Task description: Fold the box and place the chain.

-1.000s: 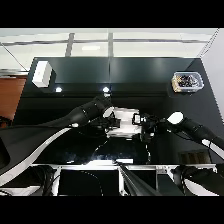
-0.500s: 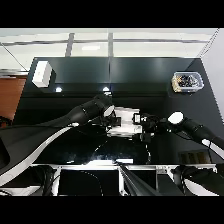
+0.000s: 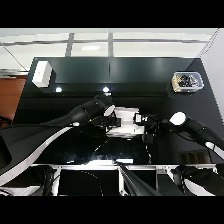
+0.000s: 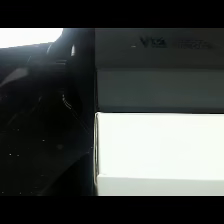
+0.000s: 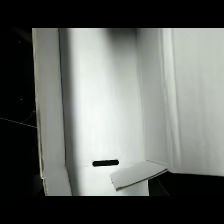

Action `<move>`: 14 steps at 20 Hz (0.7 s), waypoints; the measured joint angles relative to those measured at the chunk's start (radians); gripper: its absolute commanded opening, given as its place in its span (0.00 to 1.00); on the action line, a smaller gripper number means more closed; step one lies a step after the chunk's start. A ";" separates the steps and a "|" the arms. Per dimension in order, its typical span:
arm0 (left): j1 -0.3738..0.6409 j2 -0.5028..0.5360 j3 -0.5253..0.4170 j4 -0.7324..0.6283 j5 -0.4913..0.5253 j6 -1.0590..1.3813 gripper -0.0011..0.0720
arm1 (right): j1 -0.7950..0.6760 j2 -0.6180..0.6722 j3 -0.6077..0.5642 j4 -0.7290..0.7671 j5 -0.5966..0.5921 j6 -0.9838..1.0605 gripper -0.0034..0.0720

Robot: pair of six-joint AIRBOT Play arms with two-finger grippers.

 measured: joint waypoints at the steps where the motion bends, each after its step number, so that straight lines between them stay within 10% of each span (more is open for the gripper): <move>1: 0.000 0.000 0.000 0.000 -0.001 -0.003 0.05 | 0.000 0.019 0.000 -0.021 0.008 0.006 0.89; 12: 0.000 0.000 0.000 -0.001 -0.010 -0.007 0.05 | 0.000 0.077 0.000 -0.119 0.014 -0.062 0.88; 14: 0.000 0.000 0.000 -0.001 -0.010 -0.007 0.05 | 0.000 0.078 0.000 -0.113 0.006 -0.076 0.68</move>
